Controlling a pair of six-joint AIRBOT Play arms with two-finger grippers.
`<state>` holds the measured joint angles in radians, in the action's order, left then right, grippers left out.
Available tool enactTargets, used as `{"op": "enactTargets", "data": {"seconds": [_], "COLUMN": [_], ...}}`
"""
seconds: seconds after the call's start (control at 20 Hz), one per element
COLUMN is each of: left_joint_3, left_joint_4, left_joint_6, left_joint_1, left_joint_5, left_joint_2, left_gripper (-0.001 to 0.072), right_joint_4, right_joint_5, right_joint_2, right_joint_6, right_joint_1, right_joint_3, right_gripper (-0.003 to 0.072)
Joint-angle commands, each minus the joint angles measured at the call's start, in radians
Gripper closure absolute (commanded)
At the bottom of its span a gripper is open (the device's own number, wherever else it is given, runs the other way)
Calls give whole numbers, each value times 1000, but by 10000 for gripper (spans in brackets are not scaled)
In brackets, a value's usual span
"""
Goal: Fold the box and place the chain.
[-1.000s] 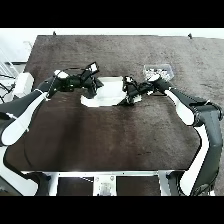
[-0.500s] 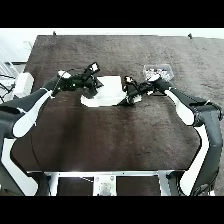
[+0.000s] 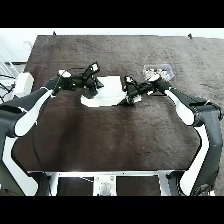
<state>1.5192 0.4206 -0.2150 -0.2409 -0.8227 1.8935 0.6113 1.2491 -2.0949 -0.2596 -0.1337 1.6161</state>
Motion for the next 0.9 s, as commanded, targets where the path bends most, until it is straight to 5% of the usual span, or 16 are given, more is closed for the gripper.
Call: {"op": "enactTargets", "data": {"seconds": [0.0,0.15,0.2,0.25,0.3,0.55,0.85], "left_joint_3": [57,59,59,59,59,58,46], "left_joint_4": [-2,44,94,141,216,517,542], "left_joint_6": [19,24,25,45,89,235,237], "left_joint_1": [33,76,87,89,89,61,6], "left_joint_5": [-111,-208,-255,-289,-307,-363,-319], "left_joint_2": [-29,-82,-93,-100,-104,-102,-77], "left_gripper": [691,686,462,163,4,4,5], "right_joint_4": [0,0,0,0,0,0,0], "right_joint_5": [0,0,0,0,0,0,0], "right_joint_2": [-1,-1,-1,-1,-1,-1,-1], "right_joint_6": [0,0,0,1,0,0,0], "right_joint_1": [0,0,0,0,0,0,0], "right_joint_3": [0,0,0,0,0,0,0], "right_gripper": [170,170,170,170,170,170,170]}}
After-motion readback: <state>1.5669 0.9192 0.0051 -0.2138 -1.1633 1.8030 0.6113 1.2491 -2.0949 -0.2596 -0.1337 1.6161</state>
